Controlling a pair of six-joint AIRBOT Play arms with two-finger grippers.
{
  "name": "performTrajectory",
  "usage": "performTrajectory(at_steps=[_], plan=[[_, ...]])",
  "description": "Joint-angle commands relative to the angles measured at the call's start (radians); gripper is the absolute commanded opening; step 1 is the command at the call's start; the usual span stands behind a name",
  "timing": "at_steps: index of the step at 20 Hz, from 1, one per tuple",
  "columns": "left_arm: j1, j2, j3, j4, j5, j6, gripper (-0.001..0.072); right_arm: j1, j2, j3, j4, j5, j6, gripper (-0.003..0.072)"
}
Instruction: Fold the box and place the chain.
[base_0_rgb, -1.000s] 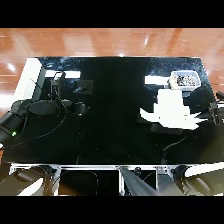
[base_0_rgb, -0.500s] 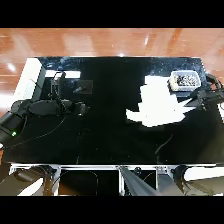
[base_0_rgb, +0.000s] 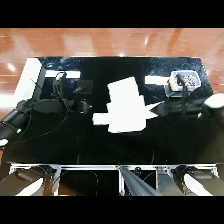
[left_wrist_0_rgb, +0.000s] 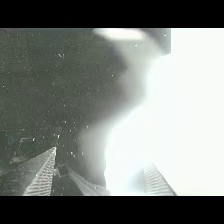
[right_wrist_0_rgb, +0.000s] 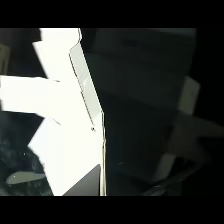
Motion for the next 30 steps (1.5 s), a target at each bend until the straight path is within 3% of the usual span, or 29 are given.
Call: performTrajectory(at_steps=[1, 4, 6, 11, 14, 21, 30], plan=[[-0.014, -0.09, 0.001, -0.039, -0.034, 0.003, 0.0604, 0.186, 0.112, -0.201, 0.028, -0.255, 0.036, 0.0042], [-0.004, -0.191, 0.036, -0.104, 0.046, 0.074, 0.0605, 0.267, 0.112, -0.235, 0.029, -0.314, 0.062, 0.0043], [0.025, -0.267, 0.096, -0.175, 0.188, 0.218, 0.0605, 0.273, 0.112, -0.235, 0.031, -0.314, 0.088, 0.0042], [0.132, -0.457, 0.195, -0.622, 0.525, 0.853, 0.0604, 0.273, 0.112, -0.235, 0.031, -0.288, 0.098, 0.0042], [0.148, -0.555, 0.234, -0.681, 0.644, 0.938, 0.0605, 0.274, 0.112, -0.235, 0.032, -0.28, 0.105, 0.0042], [0.111, -0.685, 0.282, -0.67, 0.688, 0.987, 0.0605, 0.273, 0.112, -0.235, 0.034, -0.281, 0.105, 0.0042], [0.099, -0.695, 0.299, -0.65, 0.687, 1.07, 0.0591, 0.274, 0.112, -0.235, 0.034, -0.239, 0.104, 0.0042]])
